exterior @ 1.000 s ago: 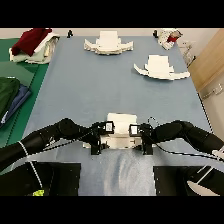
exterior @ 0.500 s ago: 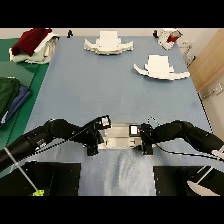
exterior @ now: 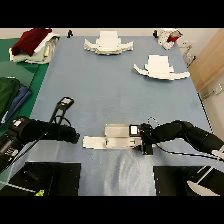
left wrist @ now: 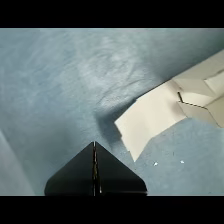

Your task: Fold the box.

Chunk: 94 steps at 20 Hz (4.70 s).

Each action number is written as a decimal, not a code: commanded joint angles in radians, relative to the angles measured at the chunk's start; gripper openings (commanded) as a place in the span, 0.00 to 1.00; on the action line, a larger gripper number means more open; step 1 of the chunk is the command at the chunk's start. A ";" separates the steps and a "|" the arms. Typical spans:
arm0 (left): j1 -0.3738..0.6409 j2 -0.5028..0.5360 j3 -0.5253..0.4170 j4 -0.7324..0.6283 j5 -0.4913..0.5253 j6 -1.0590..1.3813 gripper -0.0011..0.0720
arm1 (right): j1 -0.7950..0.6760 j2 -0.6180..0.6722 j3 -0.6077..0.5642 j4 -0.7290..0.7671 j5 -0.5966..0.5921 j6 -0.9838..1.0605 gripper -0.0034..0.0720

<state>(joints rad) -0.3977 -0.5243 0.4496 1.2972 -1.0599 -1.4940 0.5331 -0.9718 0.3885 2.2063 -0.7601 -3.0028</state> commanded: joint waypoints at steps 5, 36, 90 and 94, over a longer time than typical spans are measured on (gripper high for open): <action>0.210 -0.103 -0.151 -0.380 0.038 0.098 0.03 | 0.001 0.000 0.000 0.000 0.000 0.000 0.74; 0.002 -0.291 -0.122 -0.895 0.219 0.435 0.57 | 0.001 0.000 0.000 0.000 0.000 0.000 0.74; -0.737 -0.820 0.537 0.301 -0.078 -1.140 0.79 | 0.001 0.000 0.000 0.000 0.000 0.000 0.74; -0.737 -0.735 0.549 0.320 -0.128 -1.112 0.79 | 0.001 0.000 0.000 0.000 0.000 0.000 0.74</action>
<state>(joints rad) -1.1347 -1.3083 0.9901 1.6093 -1.1496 -2.6305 0.5331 -0.9718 0.3885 2.2059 -0.7605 -3.0035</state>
